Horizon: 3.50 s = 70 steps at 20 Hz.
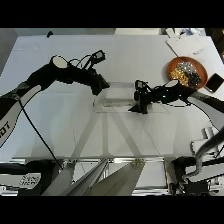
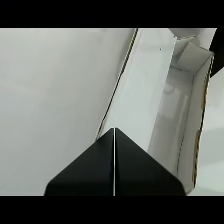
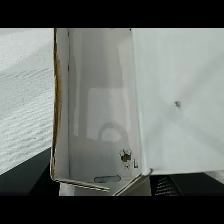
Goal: Fold the box and place the chain.
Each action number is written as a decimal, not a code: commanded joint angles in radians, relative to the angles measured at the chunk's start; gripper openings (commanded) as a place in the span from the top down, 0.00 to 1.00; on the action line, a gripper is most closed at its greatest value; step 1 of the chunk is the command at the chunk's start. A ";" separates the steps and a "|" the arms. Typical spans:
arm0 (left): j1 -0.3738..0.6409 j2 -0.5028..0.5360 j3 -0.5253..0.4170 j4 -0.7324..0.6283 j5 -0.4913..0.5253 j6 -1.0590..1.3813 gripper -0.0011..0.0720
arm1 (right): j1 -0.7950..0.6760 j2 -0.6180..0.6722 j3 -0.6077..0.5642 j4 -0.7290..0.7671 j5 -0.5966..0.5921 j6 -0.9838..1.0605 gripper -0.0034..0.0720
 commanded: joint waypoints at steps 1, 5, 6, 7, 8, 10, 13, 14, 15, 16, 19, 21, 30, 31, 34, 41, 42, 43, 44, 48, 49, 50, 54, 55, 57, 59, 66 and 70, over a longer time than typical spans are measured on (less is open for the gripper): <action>0.035 0.038 0.000 0.070 -0.043 0.060 0.97 | 0.000 0.000 0.001 0.001 0.000 0.001 0.41; 0.013 0.036 -0.011 0.208 -0.126 0.175 0.79 | 0.000 0.000 0.000 0.001 0.000 0.001 0.41; 0.005 0.036 -0.025 0.231 -0.121 0.190 0.60 | 0.000 0.000 0.000 0.001 0.000 0.001 0.41; -0.003 0.036 -0.037 0.243 -0.107 0.192 0.40 | 0.000 0.000 0.000 0.001 0.000 0.001 0.41; -0.010 0.036 -0.047 0.247 -0.091 0.193 0.20 | 0.000 0.000 0.000 0.001 0.000 0.001 0.41; -0.025 0.036 -0.071 0.254 -0.059 0.199 0.04 | 0.000 0.000 0.000 0.001 0.000 0.001 0.41; -0.059 0.036 -0.109 0.349 -0.017 0.272 0.04 | 0.000 0.000 0.000 0.001 0.000 0.001 0.41; -0.067 0.036 -0.122 0.358 0.010 0.280 0.04 | 0.000 0.000 0.000 0.001 0.000 0.001 0.41; -0.073 0.035 -0.132 0.355 0.035 0.280 0.04 | 0.000 0.000 0.000 0.001 0.000 0.001 0.41; -0.078 0.034 -0.135 0.354 0.050 0.280 0.04 | 0.000 0.000 0.000 0.001 0.000 0.001 0.41; -0.085 0.032 -0.135 0.352 0.059 0.280 0.05 | 0.000 0.000 0.000 0.001 0.000 0.001 0.41; -0.087 0.024 -0.136 0.351 0.053 0.280 0.19 | 0.000 0.000 0.000 0.001 0.000 0.001 0.41; -0.104 -0.018 -0.137 0.347 0.051 0.279 0.46 | 0.000 0.000 0.000 0.001 0.000 0.001 0.41; -0.104 -0.018 -0.137 0.346 0.051 0.278 0.46 | 0.000 0.000 0.001 0.001 0.000 0.001 0.41; -0.104 -0.018 -0.137 0.346 0.038 0.276 0.65 | 0.000 0.000 0.000 0.001 0.000 0.001 0.41; -0.104 -0.018 -0.137 0.256 0.032 0.277 0.72 | 0.000 0.000 0.000 0.001 0.000 0.001 0.41; -0.104 -0.018 -0.137 0.240 0.032 0.277 0.72 | 0.000 0.000 0.000 0.001 0.000 0.001 0.41; -0.104 -0.018 -0.137 0.239 0.032 0.277 0.72 | 0.000 0.000 0.000 0.001 0.000 0.001 0.41; -0.104 -0.018 -0.137 0.239 0.032 0.277 0.72 | 0.000 0.000 0.000 0.001 0.000 0.001 0.41; -0.104 -0.018 -0.137 0.237 0.032 0.277 0.73 | 0.000 0.000 0.000 0.001 0.000 0.001 0.41; -0.104 -0.019 -0.137 0.230 0.032 0.277 0.79 | 0.000 0.000 0.000 0.001 0.000 0.001 0.41; -0.104 -0.020 -0.137 0.220 0.032 0.277 0.87 | 0.000 0.000 0.000 0.001 0.000 0.001 0.41; -0.104 -0.029 -0.137 0.156 0.033 0.277 0.90 | 0.000 0.000 0.001 0.001 0.000 0.001 0.41; -0.104 -0.033 -0.137 0.147 0.032 0.277 0.90 | 0.000 0.000 0.000 0.001 0.000 0.001 0.41; -0.104 -0.039 -0.137 0.133 0.032 0.277 0.89 | 0.000 0.000 0.000 0.001 0.000 0.001 0.41; -0.104 -0.046 -0.138 0.122 0.032 0.276 0.87 | 0.000 0.000 0.000 0.001 0.000 0.001 0.41; -0.104 -0.073 -0.138 0.122 0.033 0.253 0.47 | 0.000 0.000 0.000 0.001 0.000 0.001 0.41; -0.104 -0.078 -0.138 0.122 0.040 0.219 0.45 | 0.000 0.000 0.000 0.001 0.000 0.001 0.41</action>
